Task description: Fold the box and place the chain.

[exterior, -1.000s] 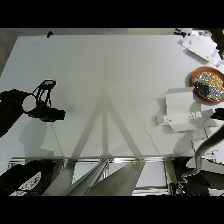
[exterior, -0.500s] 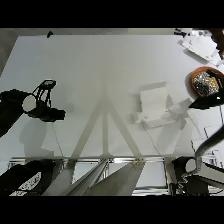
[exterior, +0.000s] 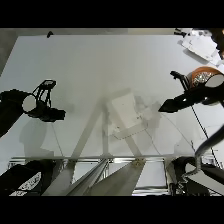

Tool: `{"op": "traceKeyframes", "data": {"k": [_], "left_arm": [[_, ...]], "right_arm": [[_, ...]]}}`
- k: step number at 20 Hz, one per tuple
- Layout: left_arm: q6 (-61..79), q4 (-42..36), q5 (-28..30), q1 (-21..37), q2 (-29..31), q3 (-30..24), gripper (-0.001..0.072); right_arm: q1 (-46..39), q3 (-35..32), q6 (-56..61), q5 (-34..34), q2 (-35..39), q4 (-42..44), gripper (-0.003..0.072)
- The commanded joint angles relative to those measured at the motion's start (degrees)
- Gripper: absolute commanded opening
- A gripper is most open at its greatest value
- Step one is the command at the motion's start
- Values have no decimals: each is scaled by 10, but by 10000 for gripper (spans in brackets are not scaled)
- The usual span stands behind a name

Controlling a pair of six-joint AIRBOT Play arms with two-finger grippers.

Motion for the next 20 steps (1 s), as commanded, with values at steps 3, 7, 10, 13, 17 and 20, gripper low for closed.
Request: {"op": "traceKeyframes", "data": {"k": [3, 7, 10, 13, 17, 20], "left_arm": [[0, 0, 1, 0, 0, 0, 11], [0, 0, 0, 0, 0, 0, 11], [0, -8, -4, 0, 0, 0, 11], [2, -17, -18, 0, 0, 0, 11], [19, -26, -22, 0, 0, 0, 13], [142, -108, 18, 0, 0, 0, 38]], "right_arm": [[63, -146, 41, -150, 128, 39, 7], [90, -202, 68, -211, 200, 42, 7], [109, -215, 68, -226, 208, 46, 7], [125, -218, 68, -240, 208, 47, 8], [127, -218, 68, -247, 208, 47, 9], [127, -218, 68, -248, 208, 47, 9]]}}
